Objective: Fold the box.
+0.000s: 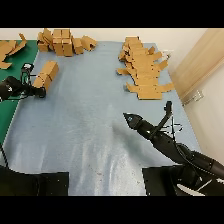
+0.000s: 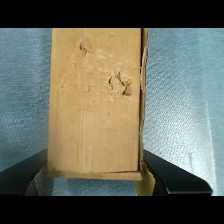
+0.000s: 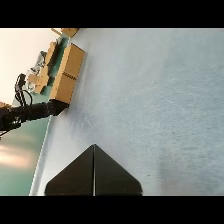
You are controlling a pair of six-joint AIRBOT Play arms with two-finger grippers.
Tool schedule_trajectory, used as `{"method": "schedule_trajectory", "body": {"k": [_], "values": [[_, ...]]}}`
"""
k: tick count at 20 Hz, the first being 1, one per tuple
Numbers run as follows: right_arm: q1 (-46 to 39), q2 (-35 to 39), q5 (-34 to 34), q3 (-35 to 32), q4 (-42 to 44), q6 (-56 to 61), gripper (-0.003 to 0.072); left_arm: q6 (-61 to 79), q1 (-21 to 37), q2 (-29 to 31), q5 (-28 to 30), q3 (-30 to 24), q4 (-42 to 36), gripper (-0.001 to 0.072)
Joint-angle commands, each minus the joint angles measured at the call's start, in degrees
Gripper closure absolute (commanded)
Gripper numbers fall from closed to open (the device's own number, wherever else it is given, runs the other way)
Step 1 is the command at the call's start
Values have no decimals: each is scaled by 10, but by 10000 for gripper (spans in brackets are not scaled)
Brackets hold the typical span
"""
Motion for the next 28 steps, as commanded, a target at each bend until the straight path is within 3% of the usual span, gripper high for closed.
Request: {"method": "schedule_trajectory", "body": {"k": [1, 9, 16, 17, 18, 19, 22, 26, 28], "values": [[0, -9, 0, 0, 0, 0, 683, 1, 0, 0, -49, 9, 1, 7], [0, -19, 0, 0, 0, 0, 681, 0, 16, 39, -119, 37, 14, 7], [0, -19, -18, 0, 0, 0, 682, -19, 43, 105, -226, 67, 17, 9], [0, -23, -33, 0, 0, 0, 682, -19, 39, 120, -242, 67, 17, 109], [0, -30, -50, 3, 0, 0, 682, -16, 32, 136, -266, 67, 17, 559], [0, -43, -66, 10, 0, 0, 682, 1, 23, 152, -287, 67, 15, 697], [-27, -96, -144, 62, -13, -3, 682, -23, -25, 191, -329, 66, 13, 699], [-126, -182, -394, 211, -164, -2, 682, -111, -132, 231, -384, 59, 13, 700], [-151, -221, -488, 293, -253, -2, 683, -169, -186, 244, -414, 40, 15, 700]]}}
